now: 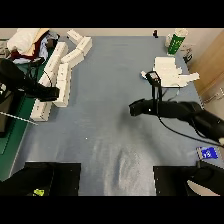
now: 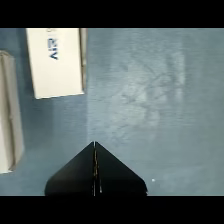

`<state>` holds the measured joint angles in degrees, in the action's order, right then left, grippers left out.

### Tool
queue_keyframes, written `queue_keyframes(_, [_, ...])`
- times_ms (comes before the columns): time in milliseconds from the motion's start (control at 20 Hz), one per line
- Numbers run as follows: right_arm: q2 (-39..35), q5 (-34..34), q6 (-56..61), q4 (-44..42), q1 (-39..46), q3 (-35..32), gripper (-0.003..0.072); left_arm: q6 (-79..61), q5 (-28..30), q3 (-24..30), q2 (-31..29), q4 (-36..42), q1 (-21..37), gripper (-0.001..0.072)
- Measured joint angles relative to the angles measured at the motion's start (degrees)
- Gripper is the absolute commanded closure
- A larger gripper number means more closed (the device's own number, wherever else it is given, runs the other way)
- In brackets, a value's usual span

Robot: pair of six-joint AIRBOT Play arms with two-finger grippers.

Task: Fold the box.

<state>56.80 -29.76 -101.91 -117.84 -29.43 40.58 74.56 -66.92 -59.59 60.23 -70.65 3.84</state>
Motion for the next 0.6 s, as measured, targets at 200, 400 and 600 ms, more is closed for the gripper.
queue_keyframes(200, [13.94,-13.18,11.65,9.03,1.42,17.16,0.0681,-0.20,-0.42,-1.07,0.66,6.97,-7.37,0.0696])
queue_keyframes(400, [24.24,-21.09,19.10,12.41,1.81,28.44,0.0681,0.09,4.74,-1.44,3.06,11.30,-14.73,0.0695])
queue_keyframes(600, [28.26,-24.11,22.05,13.44,1.95,32.30,0.0681,0.31,8.41,-1.53,5.84,14.73,-17.16,0.0695])
